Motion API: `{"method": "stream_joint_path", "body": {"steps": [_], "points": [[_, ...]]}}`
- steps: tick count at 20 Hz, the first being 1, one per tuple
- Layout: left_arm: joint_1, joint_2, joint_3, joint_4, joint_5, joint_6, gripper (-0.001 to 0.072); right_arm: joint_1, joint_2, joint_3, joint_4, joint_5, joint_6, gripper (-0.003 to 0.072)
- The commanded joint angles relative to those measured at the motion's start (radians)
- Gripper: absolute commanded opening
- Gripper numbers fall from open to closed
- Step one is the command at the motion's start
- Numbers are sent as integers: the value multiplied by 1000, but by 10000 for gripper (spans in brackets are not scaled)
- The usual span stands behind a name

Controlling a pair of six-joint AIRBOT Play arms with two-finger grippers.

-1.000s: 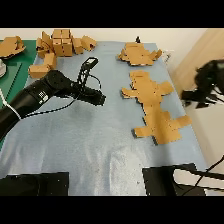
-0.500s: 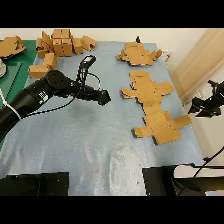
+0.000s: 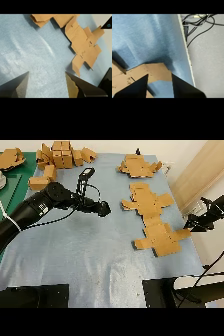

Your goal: Fold the box.

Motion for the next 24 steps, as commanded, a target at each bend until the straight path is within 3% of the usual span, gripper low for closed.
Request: {"method": "stream_joint_path", "body": {"steps": [1, 6, 10, 11, 13, 15, 20, 24], "points": [[0, -1, 0, 0, -1, -1, 686, 0, 0, 4, -12, 5, -13, 477], [-1, -1, 0, 0, -1, -2, 686, 0, 0, 5, -10, -9, -14, 477], [-1, -1, 0, 0, 3, -1, 686, 1, -28, -17, 81, -61, -32, 476], [0, -1, 0, 0, 4, -1, 686, 6, -28, -32, 94, -68, -32, 439], [0, -1, 0, 0, 4, -1, 687, 23, -28, -42, 130, -96, -62, 141], [0, -1, 0, -2, 1, -1, 687, 34, -26, -42, 218, -169, -73, 20], [-2, -1, 0, -60, -50, 0, 687, 124, 58, -60, 351, -360, -71, 3], [0, -1, 0, -60, -105, -1, 687, 233, 225, -186, 397, -280, -27, 2]]}}
